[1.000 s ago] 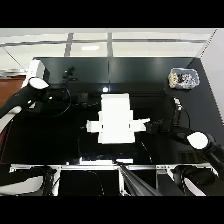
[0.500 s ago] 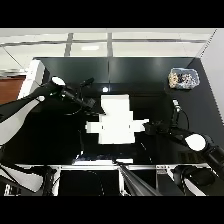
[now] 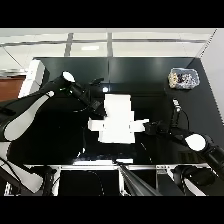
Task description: Fold the box and place the chain.
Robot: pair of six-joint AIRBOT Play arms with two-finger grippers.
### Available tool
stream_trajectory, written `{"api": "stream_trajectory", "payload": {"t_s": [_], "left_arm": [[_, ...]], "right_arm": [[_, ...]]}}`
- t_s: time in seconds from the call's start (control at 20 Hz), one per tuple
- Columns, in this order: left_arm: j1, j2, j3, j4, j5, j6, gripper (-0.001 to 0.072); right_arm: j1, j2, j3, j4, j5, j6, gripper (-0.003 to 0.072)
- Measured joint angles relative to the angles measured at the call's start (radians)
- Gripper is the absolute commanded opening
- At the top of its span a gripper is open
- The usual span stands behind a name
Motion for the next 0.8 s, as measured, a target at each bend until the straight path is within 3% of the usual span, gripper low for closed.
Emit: {"api": "stream_trajectory", "payload": {"t_s": [0.35, 0.7, 0.8], "left_arm": [[0.065, -0.018, 0.063, 0.1, -0.02, -0.086, 0.0513], [0.028, -0.058, 0.071, -0.027, -0.009, -0.031, 0.0502], [0.01, -0.075, 0.072, 0.007, -0.032, -0.017, 0.0388]], "right_arm": [[0.0, 0.0, 0.0, 0.0, 0.006, -0.001, 0.0018], [0.0, 0.0, 0.0, 0.0, 0.006, -0.001, 0.0018], [0.0, 0.0, 0.0, 0.0, 0.007, -0.001, 0.0018]]}}
